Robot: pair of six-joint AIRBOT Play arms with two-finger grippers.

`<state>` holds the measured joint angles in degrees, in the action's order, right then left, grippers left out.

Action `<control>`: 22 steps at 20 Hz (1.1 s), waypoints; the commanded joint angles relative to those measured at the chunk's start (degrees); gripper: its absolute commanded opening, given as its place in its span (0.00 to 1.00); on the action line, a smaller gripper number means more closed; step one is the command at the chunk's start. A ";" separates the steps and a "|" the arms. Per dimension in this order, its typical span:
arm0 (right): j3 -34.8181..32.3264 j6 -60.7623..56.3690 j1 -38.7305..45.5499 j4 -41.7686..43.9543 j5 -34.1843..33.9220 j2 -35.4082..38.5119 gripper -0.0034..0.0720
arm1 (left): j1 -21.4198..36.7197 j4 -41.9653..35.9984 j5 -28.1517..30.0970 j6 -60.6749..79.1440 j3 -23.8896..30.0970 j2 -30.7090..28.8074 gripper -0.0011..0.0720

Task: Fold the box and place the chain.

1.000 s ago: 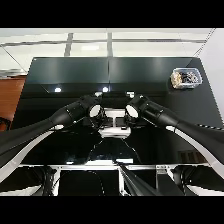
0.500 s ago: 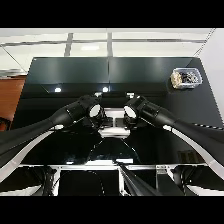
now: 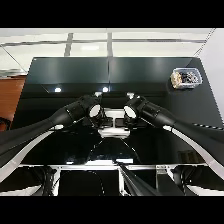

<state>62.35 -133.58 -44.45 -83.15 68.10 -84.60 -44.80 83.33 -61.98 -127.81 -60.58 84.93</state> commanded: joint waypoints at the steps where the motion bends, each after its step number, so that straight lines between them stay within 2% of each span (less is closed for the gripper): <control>1: 0.04 0.37 0.04 0.46 0.00 0.04 0.06 | 0.02 -0.04 -0.04 0.20 -0.04 0.02 0.05; 2: 0.04 0.39 0.04 0.44 0.02 0.07 0.07 | 0.02 -0.04 -0.04 0.20 -0.04 0.02 0.05; 3: 0.04 0.59 0.04 0.35 0.04 0.26 0.28 | 0.02 -0.04 -0.02 0.20 -0.04 0.02 0.05; 4: 0.04 0.92 0.04 0.31 0.04 0.68 0.57 | 0.02 -0.02 -0.04 0.20 -0.04 0.02 0.05; 5: 0.07 1.88 0.04 0.11 0.04 1.55 0.61 | 0.02 -0.04 -0.02 0.17 -0.04 0.02 0.05; 8: 0.07 6.38 0.04 -0.52 1.11 6.97 0.61 | 0.02 -0.04 0.00 0.17 -0.04 0.02 0.05; 11: 0.07 11.06 0.09 -1.81 6.16 15.04 0.61 | 0.02 -0.02 0.26 0.15 -0.04 0.04 0.05; 14: 0.07 13.07 2.71 -9.29 11.89 22.91 0.61 | 0.02 0.24 -0.04 0.35 0.00 0.44 0.05; 17: 0.04 13.29 9.07 -24.65 12.57 26.29 0.61 | 0.00 1.81 -1.03 -1.07 0.00 0.48 0.05; 18: -0.11 12.28 11.61 -30.21 11.56 26.16 0.63 | 0.00 2.91 -1.46 -2.67 0.00 0.48 0.05; 19: -0.59 10.25 14.99 -33.75 7.76 26.12 0.88 | 0.00 3.63 -1.68 -2.95 0.00 0.48 0.05; 20: -0.83 9.94 19.50 -33.68 2.25 25.99 0.93 | 0.00 3.82 -1.62 -2.93 0.00 0.48 0.05; 22: -0.81 9.90 29.05 -30.60 -7.72 24.41 0.93 | 0.00 4.72 -1.62 -2.93 0.00 0.48 0.05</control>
